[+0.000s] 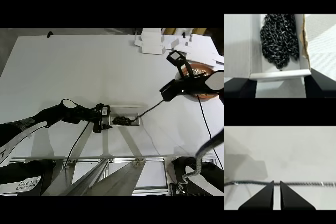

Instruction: Fold the box and place the chain.

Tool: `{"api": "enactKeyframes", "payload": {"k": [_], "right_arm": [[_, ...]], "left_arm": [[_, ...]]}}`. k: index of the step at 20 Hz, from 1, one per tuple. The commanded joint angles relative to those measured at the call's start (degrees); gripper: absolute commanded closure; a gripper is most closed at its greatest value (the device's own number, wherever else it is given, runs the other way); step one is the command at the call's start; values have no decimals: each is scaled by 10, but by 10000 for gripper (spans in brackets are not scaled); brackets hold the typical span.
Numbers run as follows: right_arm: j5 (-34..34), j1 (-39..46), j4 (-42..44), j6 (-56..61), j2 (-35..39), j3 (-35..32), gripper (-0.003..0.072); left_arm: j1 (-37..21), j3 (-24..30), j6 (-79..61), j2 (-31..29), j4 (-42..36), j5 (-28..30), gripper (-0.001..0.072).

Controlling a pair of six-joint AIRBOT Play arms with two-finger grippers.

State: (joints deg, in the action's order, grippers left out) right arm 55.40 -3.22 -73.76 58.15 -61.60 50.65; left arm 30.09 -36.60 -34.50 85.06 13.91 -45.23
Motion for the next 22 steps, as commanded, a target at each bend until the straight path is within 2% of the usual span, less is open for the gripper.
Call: {"api": "enactKeyframes", "payload": {"k": [1, 2, 11, 19, 22], "right_arm": [[3, 5, -122, 166, -60, 4, 370], [5, -7, -126, 166, -74, 4, 295], [13, -82, -160, 216, -184, 4, 296], [-13, -85, -160, 231, -186, 4, 298], [-12, -85, -160, 246, -187, 4, 353]], "left_arm": [[0, 0, 0, 0, 0, 0, 559], [0, 0, 0, 0, 0, 0, 559], [0, 0, 0, 0, 0, 0, 559], [0, 0, 0, 0, 0, 0, 559], [0, 0, 0, 0, 0, 0, 559]]}}
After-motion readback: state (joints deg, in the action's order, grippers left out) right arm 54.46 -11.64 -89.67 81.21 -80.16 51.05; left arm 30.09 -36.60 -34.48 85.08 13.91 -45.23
